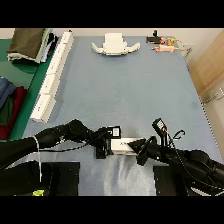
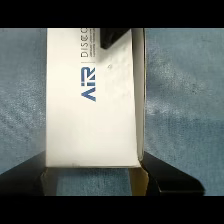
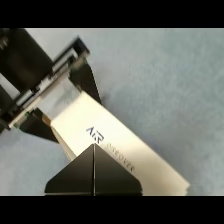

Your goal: Fold the box.

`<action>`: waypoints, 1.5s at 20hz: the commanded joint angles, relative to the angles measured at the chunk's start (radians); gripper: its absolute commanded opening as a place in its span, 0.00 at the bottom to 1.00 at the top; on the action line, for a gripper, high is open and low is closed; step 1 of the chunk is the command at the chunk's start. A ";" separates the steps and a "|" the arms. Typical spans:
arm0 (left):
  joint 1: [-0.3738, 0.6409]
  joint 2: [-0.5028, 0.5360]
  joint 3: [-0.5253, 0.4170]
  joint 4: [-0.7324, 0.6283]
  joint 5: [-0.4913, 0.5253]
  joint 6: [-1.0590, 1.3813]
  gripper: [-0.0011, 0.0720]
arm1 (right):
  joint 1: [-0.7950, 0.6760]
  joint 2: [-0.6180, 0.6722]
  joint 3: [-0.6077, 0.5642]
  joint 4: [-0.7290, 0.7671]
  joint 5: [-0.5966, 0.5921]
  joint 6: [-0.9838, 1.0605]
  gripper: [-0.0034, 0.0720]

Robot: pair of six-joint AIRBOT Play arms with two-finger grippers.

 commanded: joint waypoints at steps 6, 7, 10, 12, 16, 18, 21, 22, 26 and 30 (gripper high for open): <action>0.000 0.000 0.000 0.003 0.003 0.003 0.66 | 0.000 0.002 0.023 -0.052 0.026 0.000 0.05; 0.000 0.000 0.000 0.003 0.003 0.003 0.66 | -0.004 0.002 0.026 -0.067 0.021 0.000 0.05; 0.000 0.000 0.000 0.003 0.003 0.003 0.66 | -0.054 -0.027 0.078 -0.174 -0.108 0.000 0.05; 0.000 0.000 0.000 0.003 0.002 0.003 0.66 | -0.115 -0.091 0.146 -0.293 -0.241 0.013 0.05; 0.000 0.000 0.000 0.003 0.002 0.003 0.66 | -0.274 -0.291 0.342 -0.484 -0.470 0.229 0.05; 0.000 0.000 0.000 0.003 0.002 0.003 0.66 | -0.342 -0.404 0.467 -0.496 -0.611 0.246 0.05; 0.000 0.000 0.000 0.003 0.003 0.003 0.66 | -0.405 -0.548 0.623 -0.518 -0.723 0.246 0.05; 0.000 0.000 0.000 0.002 0.003 0.003 0.66 | -0.413 -0.580 0.657 -0.518 -0.718 0.246 0.05; 0.000 0.000 0.000 0.002 0.003 0.002 0.66 | -0.414 -0.629 0.704 -0.509 -0.697 0.246 0.05; 0.004 0.003 0.000 0.008 0.003 -0.097 0.66 | -0.414 -0.629 0.704 -0.510 -0.700 0.246 0.05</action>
